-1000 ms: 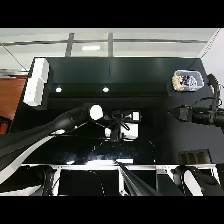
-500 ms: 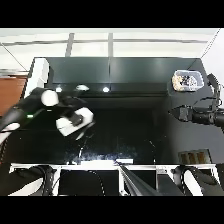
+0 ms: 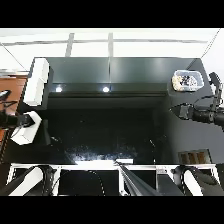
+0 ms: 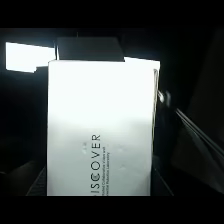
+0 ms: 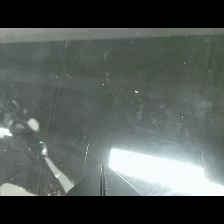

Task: Fold the box and place the chain.

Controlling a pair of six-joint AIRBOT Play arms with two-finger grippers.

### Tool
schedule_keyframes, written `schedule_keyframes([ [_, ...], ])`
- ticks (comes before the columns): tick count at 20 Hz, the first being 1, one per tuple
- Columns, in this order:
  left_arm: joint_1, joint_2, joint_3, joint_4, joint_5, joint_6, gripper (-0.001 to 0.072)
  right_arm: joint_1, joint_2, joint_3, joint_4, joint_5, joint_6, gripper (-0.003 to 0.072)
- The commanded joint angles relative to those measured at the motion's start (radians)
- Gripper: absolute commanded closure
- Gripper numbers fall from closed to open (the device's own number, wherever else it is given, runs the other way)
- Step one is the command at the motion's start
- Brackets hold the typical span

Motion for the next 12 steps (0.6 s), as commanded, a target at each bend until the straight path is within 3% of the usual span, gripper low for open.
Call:
schedule_keyframes([
  [1, 0.109, -0.005, -0.005, -0.195, 0.131, 0.255, 0.0357, -0.001, -0.001, 0.000, 0.001, -0.009, 0.003, 0.0673],
  [6, 0.058, -0.076, -0.002, -0.225, 0.287, 0.325, 0.0357, 0.002, -0.001, 0.000, 0.002, -0.013, 0.037, 0.0673],
  [12, 0.009, -0.210, 0.063, -0.214, 0.327, 0.344, 0.0338, 0.002, -0.001, 0.000, 0.002, -0.065, 0.039, 0.0672],
])
